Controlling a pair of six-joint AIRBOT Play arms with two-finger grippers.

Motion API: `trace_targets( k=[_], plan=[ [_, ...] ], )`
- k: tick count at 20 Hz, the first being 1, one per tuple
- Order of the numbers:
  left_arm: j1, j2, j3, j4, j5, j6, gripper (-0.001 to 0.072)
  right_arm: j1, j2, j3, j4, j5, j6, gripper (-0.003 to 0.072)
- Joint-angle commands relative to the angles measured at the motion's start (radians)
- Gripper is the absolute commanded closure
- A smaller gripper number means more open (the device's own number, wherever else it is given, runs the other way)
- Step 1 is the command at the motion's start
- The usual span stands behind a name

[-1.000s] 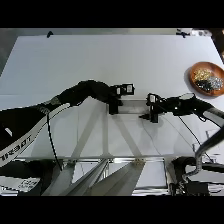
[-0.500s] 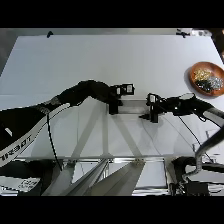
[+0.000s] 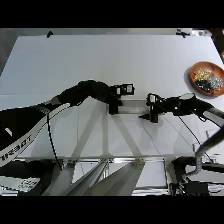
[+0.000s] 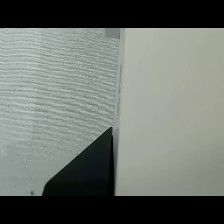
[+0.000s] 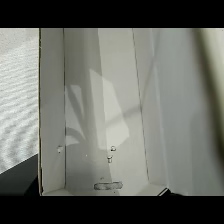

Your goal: Fold the box and place the chain.

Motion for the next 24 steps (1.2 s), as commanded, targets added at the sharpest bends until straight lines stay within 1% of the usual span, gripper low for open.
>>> trace_targets(
  k=[1, 4, 6, 7, 9, 10, 15, 16, 17, 18, 20, 22, 24],
  plan=[
    [0.0, 0.0, 0.0, 0.0, 0.014, -0.001, 0.0695, 0.001, 0.0, 0.0, 0.0, 0.0, 0.0, 0.0248],
    [0.0, 0.0, 0.0, 0.0, 0.079, 0.0, 0.0695, 0.001, 0.0, 0.0, 0.0, 0.0, 0.0, 0.0248],
    [0.0, 0.001, 0.0, 0.0, 0.099, -0.002, 0.0693, 0.001, 0.0, 0.0, 0.0, 0.0, 0.0, 0.0248],
    [0.0, 0.004, 0.0, 0.0, 0.113, -0.014, 0.0637, 0.001, 0.0, 0.0, 0.0, 0.0, 0.0, 0.0248],
    [0.0, 0.015, 0.0, 0.0, 0.125, -0.028, 0.0404, 0.001, 0.0, 0.0, 0.0, 0.0, 0.0, 0.0248],
    [0.0, 0.024, 0.0, 0.0, 0.127, -0.046, 0.036, 0.001, 0.0, 0.0, 0.0, 0.0, 0.0, 0.0248],
    [0.002, 0.081, 0.0, 0.002, 0.131, -0.068, 0.0352, 0.001, 0.0, 0.0, 0.0, 0.0, 0.0, 0.0248],
    [0.002, 0.089, 0.0, 0.007, 0.134, -0.068, 0.0338, 0.001, 0.0, 0.0, 0.0, 0.0, 0.0, 0.0248],
    [0.002, 0.097, 0.0, 0.014, 0.136, -0.069, 0.0246, 0.001, 0.0, 0.0, 0.0, 0.0, 0.0, 0.0248],
    [0.003, 0.104, 0.0, 0.03, 0.135, -0.094, 0.0188, 0.001, 0.0, 0.0, 0.0, 0.0, 0.0, 0.0248],
    [0.003, 0.118, 0.0, 0.095, 0.137, -0.177, 0.0185, 0.001, 0.0, 0.0, 0.0, 0.0, 0.0, 0.0248],
    [0.003, 0.133, 0.0, 0.192, 0.156, -0.28, 0.0183, 0.001, 0.0, 0.0, 0.0, 0.0, 0.0, 0.0248],
    [0.004, 0.155, 0.0, 0.264, 0.216, -0.338, 0.0184, 0.001, 0.0, 0.0, -0.001, 0.0, 0.0, 0.0248]
  ],
)
